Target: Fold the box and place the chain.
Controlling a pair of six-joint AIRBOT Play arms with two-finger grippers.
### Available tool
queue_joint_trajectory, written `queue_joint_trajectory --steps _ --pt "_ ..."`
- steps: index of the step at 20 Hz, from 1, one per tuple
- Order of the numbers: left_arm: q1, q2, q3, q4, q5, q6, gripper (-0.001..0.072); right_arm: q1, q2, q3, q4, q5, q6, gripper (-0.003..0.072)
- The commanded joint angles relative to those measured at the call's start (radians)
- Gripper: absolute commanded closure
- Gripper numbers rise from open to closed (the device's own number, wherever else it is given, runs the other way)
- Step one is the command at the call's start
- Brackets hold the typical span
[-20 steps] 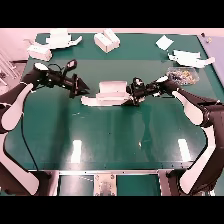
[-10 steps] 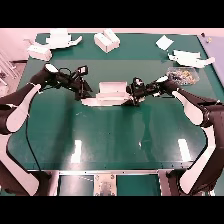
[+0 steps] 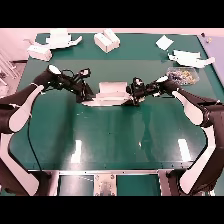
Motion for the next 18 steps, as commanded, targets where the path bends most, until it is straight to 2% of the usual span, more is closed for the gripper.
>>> queue_joint_trajectory --steps 1,18 --pt "0.001 -0.006 0.000 0.000 -0.032 -0.002 0.0275 0.000 0.000 0.001 0.000 0.000 0.000 0.0094" --pt "-0.045 -0.008 -0.001 -0.027 0.048 -0.002 0.0275 0.000 0.000 0.001 0.000 0.000 0.000 0.0094"
